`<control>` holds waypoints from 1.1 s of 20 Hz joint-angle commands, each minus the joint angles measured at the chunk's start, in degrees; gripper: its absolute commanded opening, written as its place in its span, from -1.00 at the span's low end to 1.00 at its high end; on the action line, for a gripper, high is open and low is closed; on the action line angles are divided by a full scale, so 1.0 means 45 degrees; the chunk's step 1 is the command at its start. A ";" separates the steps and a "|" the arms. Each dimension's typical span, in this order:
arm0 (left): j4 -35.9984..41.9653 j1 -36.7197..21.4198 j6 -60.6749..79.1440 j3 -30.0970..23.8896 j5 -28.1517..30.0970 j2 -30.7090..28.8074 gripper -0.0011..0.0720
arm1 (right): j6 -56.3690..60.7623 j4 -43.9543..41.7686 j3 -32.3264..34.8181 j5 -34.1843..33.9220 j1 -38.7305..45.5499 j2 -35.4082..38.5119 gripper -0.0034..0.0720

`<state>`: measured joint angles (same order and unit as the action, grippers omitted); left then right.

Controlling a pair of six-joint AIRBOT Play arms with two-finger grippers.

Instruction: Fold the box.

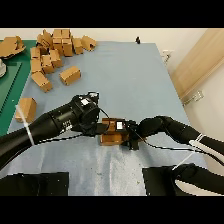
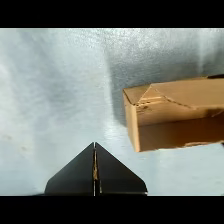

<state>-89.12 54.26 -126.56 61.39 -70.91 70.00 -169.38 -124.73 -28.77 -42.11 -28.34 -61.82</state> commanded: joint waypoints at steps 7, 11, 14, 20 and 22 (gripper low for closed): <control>0.3303 -0.7067 1.2356 -0.4075 0.3682 -0.3264 -0.95 | 0.0005 0.0160 0.0000 0.0000 0.0005 0.0000 0.44; 0.9355 -1.1536 2.2775 -0.4789 0.3419 -0.1336 -0.95 | 0.0005 0.0160 0.0000 0.0005 0.0005 0.0000 0.44; 1.3401 -1.1560 2.9852 -0.4775 0.5809 0.0102 -0.95 | 0.0000 0.0277 -0.0005 0.0112 0.0000 -0.0034 0.44; 1.4328 -0.8835 3.2640 -0.4308 0.5882 0.0753 -0.95 | 0.0000 0.0340 -0.0005 0.0248 0.0029 -0.0068 0.44; 1.4528 -0.8359 3.2144 -0.4512 0.4328 0.0777 -0.95 | 0.0000 0.0340 0.0000 0.0257 0.0029 -0.0068 0.44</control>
